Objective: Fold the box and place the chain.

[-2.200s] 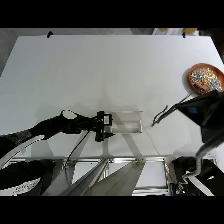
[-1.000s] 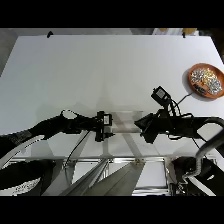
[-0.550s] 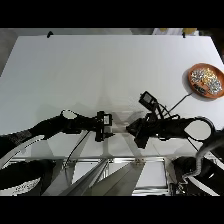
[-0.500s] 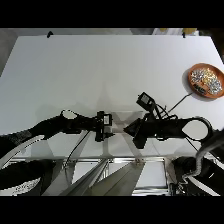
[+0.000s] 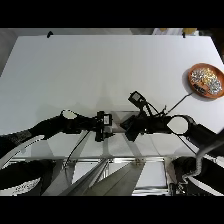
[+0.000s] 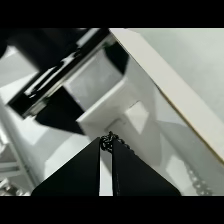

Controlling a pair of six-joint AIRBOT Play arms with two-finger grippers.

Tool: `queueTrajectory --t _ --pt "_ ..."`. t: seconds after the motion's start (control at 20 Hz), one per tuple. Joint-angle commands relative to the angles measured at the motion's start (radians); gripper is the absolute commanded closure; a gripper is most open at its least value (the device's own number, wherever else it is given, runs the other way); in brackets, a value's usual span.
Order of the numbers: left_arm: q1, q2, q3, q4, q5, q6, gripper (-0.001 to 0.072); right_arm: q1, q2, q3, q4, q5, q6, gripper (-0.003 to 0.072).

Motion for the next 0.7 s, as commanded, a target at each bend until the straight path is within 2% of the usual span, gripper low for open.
queueTrajectory --t 0.0,0.1,0.2,0.4,0.5,0.55,0.65 --pt "-0.001 0.0 0.0 0.0 0.0 0.0 0.0438 0.002 -0.05 0.0 0.003 -0.045 0.004 0.0613" --pt "-0.001 0.0 0.0 0.0 0.0 0.0 0.0438 0.002 -0.072 0.0 0.002 -0.043 0.004 0.056" --pt "-0.001 0.0 0.0 0.0 0.0 0.0 0.0438 0.002 -0.067 0.0 0.002 -0.043 0.004 0.0449" --pt "-0.001 0.0 0.0 0.0 0.0 0.0 0.0438 0.0 0.026 0.039 -0.1 0.034 0.05 0.0452" --pt "-0.001 0.0 0.0 0.0 0.0 0.0 0.0438 0.0 0.082 0.099 -0.306 0.126 0.215 0.0498" --pt "-0.001 0.0 0.0 0.0 0.0 0.0 0.0438 -0.016 0.103 0.135 -0.414 0.187 0.3 0.0498" --pt "-0.001 0.0 0.0 0.0 0.0 0.0 0.0438 -0.091 0.127 0.199 -0.533 0.303 0.41 0.0498"
